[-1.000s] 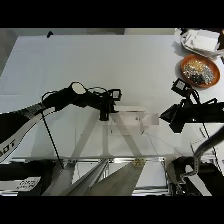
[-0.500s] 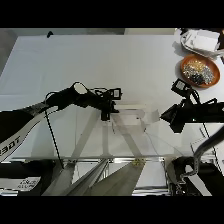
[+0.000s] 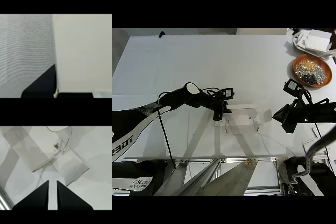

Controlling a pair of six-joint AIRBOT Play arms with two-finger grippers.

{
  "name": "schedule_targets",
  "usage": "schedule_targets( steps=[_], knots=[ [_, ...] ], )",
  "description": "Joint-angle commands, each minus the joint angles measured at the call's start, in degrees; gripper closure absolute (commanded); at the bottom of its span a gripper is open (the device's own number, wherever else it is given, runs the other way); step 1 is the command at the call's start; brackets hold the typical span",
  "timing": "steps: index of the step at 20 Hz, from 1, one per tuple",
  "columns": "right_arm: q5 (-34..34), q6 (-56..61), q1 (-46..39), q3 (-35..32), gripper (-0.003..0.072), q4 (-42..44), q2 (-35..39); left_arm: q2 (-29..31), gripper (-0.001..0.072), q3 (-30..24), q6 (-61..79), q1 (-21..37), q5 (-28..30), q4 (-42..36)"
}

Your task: Fold the box and place the chain.

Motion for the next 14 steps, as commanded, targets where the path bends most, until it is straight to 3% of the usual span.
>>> schedule_targets(
  steps=[1, 8, 13, 14],
  knots=[
    [0.04, 0.00, 0.02, -0.02, 0.0591, -0.02, -0.04, -0.04, 0.0698, 0.02, -0.02, 0.00, 0.04, 0.11],
    [0.09, 0.00, 0.02, -0.02, 0.0587, 0.26, -0.04, -0.04, 0.0699, 0.02, 0.00, 0.00, 0.04, 0.11],
    [0.74, -7.48, 3.67, -0.02, 0.0300, 0.90, -0.20, -0.04, 0.0699, 0.02, 0.00, 0.00, 0.04, 0.13],
    [0.92, -9.16, 5.68, -0.02, 0.0277, 0.61, -0.68, -0.04, 0.0699, 0.02, 0.00, 0.00, 0.04, 0.13]
  ],
)
